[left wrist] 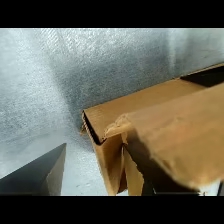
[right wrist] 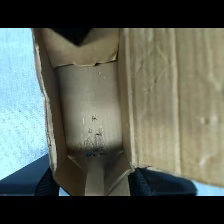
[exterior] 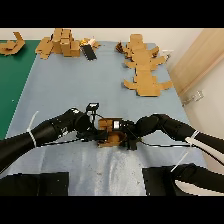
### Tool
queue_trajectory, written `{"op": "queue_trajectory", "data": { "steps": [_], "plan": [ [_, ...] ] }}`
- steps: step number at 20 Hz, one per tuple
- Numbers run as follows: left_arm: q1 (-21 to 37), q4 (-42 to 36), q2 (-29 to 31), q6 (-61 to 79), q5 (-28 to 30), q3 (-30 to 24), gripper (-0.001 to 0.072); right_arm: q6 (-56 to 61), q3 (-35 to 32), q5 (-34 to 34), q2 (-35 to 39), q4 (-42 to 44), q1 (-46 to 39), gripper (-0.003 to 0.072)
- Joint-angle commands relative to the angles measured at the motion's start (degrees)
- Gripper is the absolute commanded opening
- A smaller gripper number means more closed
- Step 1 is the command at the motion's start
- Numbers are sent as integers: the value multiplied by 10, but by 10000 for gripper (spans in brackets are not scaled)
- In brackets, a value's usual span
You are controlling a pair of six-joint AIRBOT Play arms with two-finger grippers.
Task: Fold the box.
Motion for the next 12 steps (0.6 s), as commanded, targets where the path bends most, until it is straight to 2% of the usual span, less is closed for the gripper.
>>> {"op": "queue_trajectory", "data": {
  "steps": [1, 7, 12],
  "plan": [
    [-18, 30, -29, -33, -16, 24, 550, 0, 0, 0, 0, 0, 0, 502],
    [-47, 62, -71, -68, -64, 87, 549, 0, 0, 0, 0, 0, 0, 502],
    [-47, 119, -78, -189, -66, 89, 538, 0, 0, 0, 0, 0, 0, 502]
  ]
}}
